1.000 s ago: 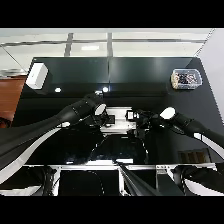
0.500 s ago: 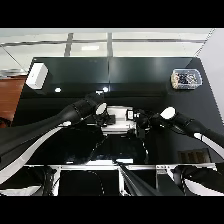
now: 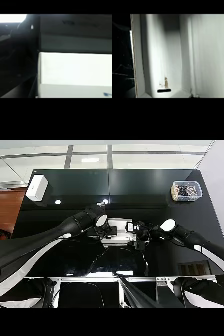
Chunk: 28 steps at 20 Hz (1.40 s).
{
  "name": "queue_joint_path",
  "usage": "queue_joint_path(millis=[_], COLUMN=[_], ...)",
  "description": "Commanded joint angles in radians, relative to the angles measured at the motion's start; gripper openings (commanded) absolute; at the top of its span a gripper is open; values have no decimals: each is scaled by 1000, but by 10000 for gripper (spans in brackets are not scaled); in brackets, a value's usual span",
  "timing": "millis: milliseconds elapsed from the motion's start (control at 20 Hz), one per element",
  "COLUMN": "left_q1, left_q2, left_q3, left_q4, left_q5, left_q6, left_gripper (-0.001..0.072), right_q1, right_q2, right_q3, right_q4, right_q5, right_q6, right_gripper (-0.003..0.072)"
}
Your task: Fold the box and place the chain.
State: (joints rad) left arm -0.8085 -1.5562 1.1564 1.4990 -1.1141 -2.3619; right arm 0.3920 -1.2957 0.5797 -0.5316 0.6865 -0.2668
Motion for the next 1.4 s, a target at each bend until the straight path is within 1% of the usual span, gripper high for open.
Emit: queue_joint_path(millis=[0, 200, 250, 300, 350, 450, 850, 1350], left_q1=[1, 0, 0, 0, 0, 0, 0, 1], left_q2=[-1, -1, -1, -1, -1, -1, -2, -3], left_q3=[1, 1, 1, 1, 1, 1, 1, 1], left_q4=[45, 48, 48, 44, 42, 29, 30, 30], left_q5=[-35, -31, -23, -13, 6, 21, 2, 5], left_q6=[2, 2, 2, 2, 12, 22, 28, 29], left_gripper=[365, 363, 323, 150, 26, 26, 26, 27], right_q1=[1, 1, 1, 1, 1, 1, 1, 1], right_q2=[0, 0, 0, 0, 0, 0, 0, 0], right_q3=[1, 1, 1, 1, 1, 1, 1, 1], right_q4=[-1, -1, -1, -1, -1, -1, -1, 0], right_q5=[1, 1, 1, 1, 1, 1, 1, 7], right_q6=[0, 0, 0, 0, 0, 0, 0, -2], right_gripper=[97, 97, 97, 98, 97, 98, 97, 97])
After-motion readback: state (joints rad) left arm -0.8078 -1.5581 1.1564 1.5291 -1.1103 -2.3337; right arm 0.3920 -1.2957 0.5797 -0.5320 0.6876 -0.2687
